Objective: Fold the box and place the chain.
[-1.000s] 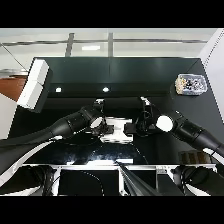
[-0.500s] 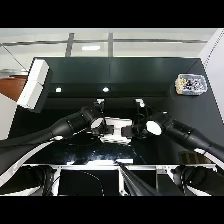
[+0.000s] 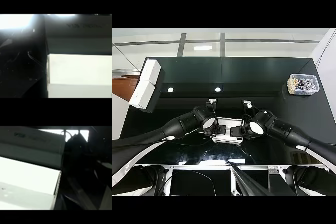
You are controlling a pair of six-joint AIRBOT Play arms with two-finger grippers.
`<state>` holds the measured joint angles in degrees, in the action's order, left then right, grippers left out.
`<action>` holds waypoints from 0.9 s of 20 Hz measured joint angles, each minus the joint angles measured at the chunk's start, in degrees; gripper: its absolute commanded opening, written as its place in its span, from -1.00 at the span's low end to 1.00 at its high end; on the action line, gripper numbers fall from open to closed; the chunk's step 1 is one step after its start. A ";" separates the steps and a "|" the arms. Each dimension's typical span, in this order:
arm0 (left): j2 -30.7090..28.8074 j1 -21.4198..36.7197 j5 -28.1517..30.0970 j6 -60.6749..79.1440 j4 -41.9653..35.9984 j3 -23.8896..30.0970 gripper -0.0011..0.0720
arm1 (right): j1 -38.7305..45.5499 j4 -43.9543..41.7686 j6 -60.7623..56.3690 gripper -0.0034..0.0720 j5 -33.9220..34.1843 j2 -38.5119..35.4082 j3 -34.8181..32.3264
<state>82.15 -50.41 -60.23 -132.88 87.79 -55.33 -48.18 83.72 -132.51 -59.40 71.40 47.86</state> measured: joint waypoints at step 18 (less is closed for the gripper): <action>0.00 -0.02 0.39 0.02 0.09 0.00 -0.90 | -0.11 0.59 -3.78 -0.47 -4.28 7.15 4.09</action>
<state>82.15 -50.43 -59.83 -132.86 87.88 -55.33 -48.29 84.31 -136.29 -63.68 78.54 51.94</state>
